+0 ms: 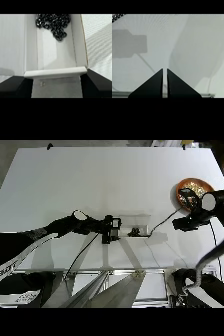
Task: Fold the box and place the chain.
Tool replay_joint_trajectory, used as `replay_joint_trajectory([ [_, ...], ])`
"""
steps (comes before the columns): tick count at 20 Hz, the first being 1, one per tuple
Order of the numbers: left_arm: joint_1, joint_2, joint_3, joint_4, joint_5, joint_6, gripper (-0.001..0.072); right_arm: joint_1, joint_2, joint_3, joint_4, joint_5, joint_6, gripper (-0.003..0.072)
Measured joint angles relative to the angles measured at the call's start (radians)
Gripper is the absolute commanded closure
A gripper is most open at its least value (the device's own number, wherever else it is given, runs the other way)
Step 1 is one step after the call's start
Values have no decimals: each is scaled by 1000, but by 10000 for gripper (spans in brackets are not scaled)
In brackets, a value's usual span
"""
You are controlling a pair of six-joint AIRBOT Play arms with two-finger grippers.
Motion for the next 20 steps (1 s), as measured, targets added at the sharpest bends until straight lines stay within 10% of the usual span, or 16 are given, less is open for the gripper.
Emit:
replay_joint_trajectory([
  [20,0,0,0,0,0,0,606,0,16,0,0,-1,0,628],
])
